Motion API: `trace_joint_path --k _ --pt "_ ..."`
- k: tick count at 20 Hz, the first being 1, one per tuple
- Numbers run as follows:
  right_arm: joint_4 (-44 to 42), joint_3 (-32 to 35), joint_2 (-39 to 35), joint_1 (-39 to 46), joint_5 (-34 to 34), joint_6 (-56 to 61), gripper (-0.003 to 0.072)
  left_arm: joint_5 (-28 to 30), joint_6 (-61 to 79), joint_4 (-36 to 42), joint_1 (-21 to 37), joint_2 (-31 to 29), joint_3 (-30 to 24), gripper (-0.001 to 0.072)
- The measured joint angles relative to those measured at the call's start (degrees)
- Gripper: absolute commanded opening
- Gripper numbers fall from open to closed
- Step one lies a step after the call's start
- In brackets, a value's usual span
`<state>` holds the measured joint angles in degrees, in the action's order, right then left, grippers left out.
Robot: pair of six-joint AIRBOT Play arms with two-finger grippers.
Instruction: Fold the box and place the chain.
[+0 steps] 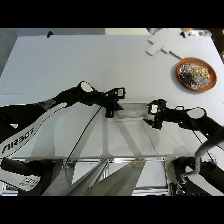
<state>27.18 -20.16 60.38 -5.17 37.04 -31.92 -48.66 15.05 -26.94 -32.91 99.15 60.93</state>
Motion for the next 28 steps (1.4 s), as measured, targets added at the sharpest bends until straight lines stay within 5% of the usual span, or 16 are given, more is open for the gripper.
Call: trace_joint_path --k 14,22,24,25,28 --pt "-9.0 -3.8 12.6 0.3 4.1 -7.0 0.0632 0.1 0.0 -0.1 0.0 0.0 0.0 0.001" --pt "-9.5 -3.9 13.4 0.4 4.2 -7.6 0.0329 0.0 0.0 0.0 0.0 0.0 0.0 0.001" --pt "-9.6 -3.9 13.4 0.4 4.1 -7.8 0.0357 0.0 0.0 0.0 0.0 0.0 0.0 0.001" --pt "-9.6 -3.9 13.4 0.4 4.1 -7.8 0.0457 0.0 0.0 0.0 0.0 0.0 0.0 0.001" --pt "-9.6 -3.9 13.5 1.2 4.4 -7.7 0.0478 0.0 0.0 0.0 0.0 0.0 0.0 0.001"
